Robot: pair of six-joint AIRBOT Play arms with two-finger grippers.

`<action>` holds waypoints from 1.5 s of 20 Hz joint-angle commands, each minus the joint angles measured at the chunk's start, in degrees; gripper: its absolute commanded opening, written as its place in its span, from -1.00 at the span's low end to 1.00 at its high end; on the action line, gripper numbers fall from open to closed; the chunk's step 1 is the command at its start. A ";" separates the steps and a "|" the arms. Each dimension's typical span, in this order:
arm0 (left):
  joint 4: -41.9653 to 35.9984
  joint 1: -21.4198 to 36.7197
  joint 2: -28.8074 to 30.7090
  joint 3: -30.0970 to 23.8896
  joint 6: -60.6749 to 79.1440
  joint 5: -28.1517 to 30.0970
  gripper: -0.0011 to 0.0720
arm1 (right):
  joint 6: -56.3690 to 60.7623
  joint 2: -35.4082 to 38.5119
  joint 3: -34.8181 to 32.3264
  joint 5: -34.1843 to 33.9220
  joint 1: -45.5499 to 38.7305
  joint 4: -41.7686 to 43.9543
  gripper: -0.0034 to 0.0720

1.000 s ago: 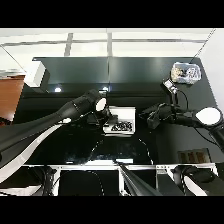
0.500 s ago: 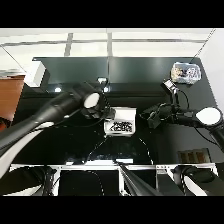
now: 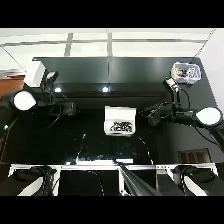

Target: Fold the box and place the chain.

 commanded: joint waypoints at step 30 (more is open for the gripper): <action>-25.92 -13.14 -26.62 4.90 94.57 -0.46 0.98 | 4.22 0.00 -0.02 -0.13 -0.04 -0.17 0.09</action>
